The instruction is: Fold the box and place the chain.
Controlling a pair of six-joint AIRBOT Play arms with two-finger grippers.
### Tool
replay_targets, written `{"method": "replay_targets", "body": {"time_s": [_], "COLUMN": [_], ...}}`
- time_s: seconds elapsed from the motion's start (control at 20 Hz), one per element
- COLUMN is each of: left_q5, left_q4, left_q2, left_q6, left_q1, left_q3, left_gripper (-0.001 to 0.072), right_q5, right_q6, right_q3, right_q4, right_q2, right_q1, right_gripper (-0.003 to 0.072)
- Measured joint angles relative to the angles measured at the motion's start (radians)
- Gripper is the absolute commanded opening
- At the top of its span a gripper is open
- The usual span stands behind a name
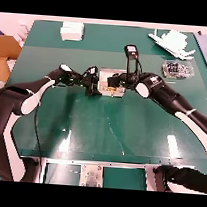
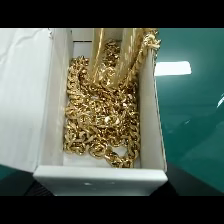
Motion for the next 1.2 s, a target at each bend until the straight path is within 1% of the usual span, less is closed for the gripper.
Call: {"method": "replay_targets", "body": {"time_s": [0.05, 0.2, 0.3, 0.6, 0.65, 0.75, 0.85, 0.95, 1.2], "left_q5": [0.000, 0.000, 0.000, 0.000, 0.000, 0.000, 0.000, 0.000, 0.000], "left_q4": [0.000, 0.000, 0.000, 0.000, 0.000, 0.000, 0.000, 0.000, 0.000], "left_q2": [0.000, 0.000, 0.000, 0.000, 0.000, 0.000, 0.000, 0.000, 0.000], "left_q6": [0.000, 0.000, 0.000, 0.000, 0.000, 0.000, 0.000, 0.000, 0.000], "left_q1": [0.000, 0.000, 0.000, 0.000, 0.000, 0.000, 0.000, 0.000, 0.000], "left_q3": [0.000, 0.000, 0.000, 0.000, 0.000, 0.000, 0.000, 0.000, 0.000], "left_gripper": [0.0362, 0.0362, 0.0362, 0.0362, 0.0362, 0.0362, 0.0362, 0.0362, 0.0362], "right_q5": [-0.001, 0.001, 0.040, 0.297, 0.330, 0.361, 0.351, 0.303, 0.138], "right_q6": [0.005, 0.016, 0.023, 0.031, 0.031, 0.033, 0.040, 0.047, 0.052], "right_q3": [-0.002, -0.004, -0.001, -0.001, -0.003, -0.022, -0.061, -0.104, -0.150], "right_q4": [0.000, 0.000, 0.005, 0.090, 0.112, 0.138, 0.153, 0.164, 0.184], "right_q2": [-0.014, -0.030, -0.021, 0.096, 0.110, 0.123, 0.121, 0.101, 0.002], "right_q1": [-0.002, -0.005, -0.005, 0.018, 0.028, 0.046, 0.053, 0.056, 0.046], "right_gripper": [0.0399, 0.0402, 0.0401, 0.0396, 0.0368, 0.0367, 0.0367, 0.0367, 0.0367]}}
